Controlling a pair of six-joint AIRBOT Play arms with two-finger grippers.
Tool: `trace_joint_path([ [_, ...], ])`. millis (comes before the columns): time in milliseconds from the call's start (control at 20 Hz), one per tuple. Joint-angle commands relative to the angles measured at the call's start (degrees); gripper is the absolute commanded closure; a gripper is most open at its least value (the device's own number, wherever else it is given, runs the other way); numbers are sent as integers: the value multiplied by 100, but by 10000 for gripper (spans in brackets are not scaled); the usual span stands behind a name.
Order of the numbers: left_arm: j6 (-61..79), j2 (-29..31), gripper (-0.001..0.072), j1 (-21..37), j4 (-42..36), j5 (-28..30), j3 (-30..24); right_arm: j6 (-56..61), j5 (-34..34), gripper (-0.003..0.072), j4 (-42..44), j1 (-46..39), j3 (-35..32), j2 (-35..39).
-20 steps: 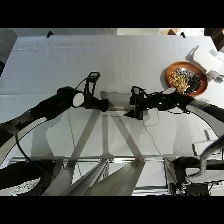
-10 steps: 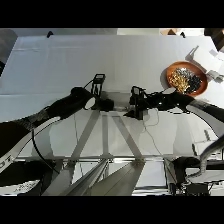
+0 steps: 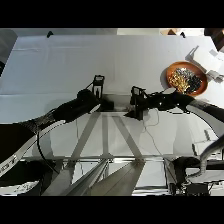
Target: Fold the box and place the chain.
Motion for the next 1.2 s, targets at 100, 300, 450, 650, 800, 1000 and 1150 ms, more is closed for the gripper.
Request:
trace_joint_path([
  [100, -129, -2, 706, -13, 46, 109, 4, -4, 0, 144, 4, 4, 4, 4],
  [300, -125, 68, 653, 17, 44, 107, 4, -7, 0, 144, 4, 4, 4, 4],
  [450, -94, 291, 614, 31, 61, 79, 4, -4, 0, 144, 4, 4, 4, 4],
  [650, 133, 800, 188, 278, -350, -503, 2, -7, 0, 144, 4, 4, 4, 4],
  [800, 1270, 1174, 134, 590, -732, -1010, 2, -4, 0, 144, 4, 4, 4, 4],
  [1000, 3794, 1655, 135, 1196, -1624, -1480, 0, -4, 0, 144, 4, 4, 4, 4],
  [1150, 6229, 1934, 133, 1766, -2739, -1613, -2, -4, 0, 144, 4, 4, 4, 4],
])
